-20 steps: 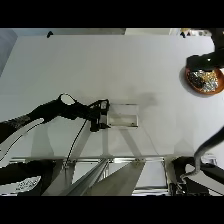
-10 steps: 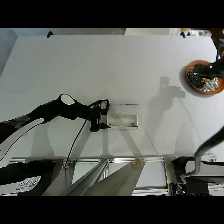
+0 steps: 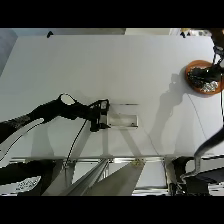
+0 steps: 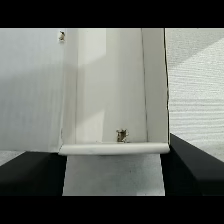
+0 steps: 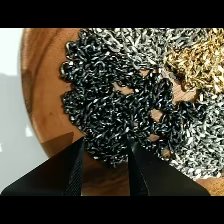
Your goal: Fold the box and place the chain.
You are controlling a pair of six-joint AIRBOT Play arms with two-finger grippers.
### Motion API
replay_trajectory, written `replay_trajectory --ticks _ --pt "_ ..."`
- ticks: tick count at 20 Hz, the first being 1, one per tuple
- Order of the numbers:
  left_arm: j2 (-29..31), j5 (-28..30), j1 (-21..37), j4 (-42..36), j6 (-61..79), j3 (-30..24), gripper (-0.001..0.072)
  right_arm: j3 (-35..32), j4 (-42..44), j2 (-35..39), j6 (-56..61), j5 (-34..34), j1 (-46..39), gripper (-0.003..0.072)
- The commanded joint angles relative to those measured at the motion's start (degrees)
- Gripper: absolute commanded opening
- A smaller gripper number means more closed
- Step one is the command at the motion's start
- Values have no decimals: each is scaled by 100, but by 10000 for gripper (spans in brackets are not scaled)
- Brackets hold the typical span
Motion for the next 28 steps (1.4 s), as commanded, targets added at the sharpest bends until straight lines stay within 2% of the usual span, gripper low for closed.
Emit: replay_trajectory --ticks 1,7,9,16,18,21,24,28 --pt "2 0 2 2 0 0 275 37 31 -122 -74 -94 -55 295" --pt "2 -2 2 2 0 0 275 37 127 -291 -74 -140 -52 287" --pt "2 0 2 2 2 0 275 37 127 -295 -81 -155 -52 241" --pt "2 0 4 2 0 0 275 37 129 -374 -140 -291 -55 217" --pt "2 0 2 2 0 0 275 37 127 -393 -140 -323 -55 101" --pt "2 0 2 2 0 0 275 39 122 -365 -140 -284 -55 23" --pt "2 0 2 2 2 0 275 39 31 -76 -140 -328 -55 22" --pt "2 0 2 2 0 0 275 39 -90 699 -369 -199 -52 22"
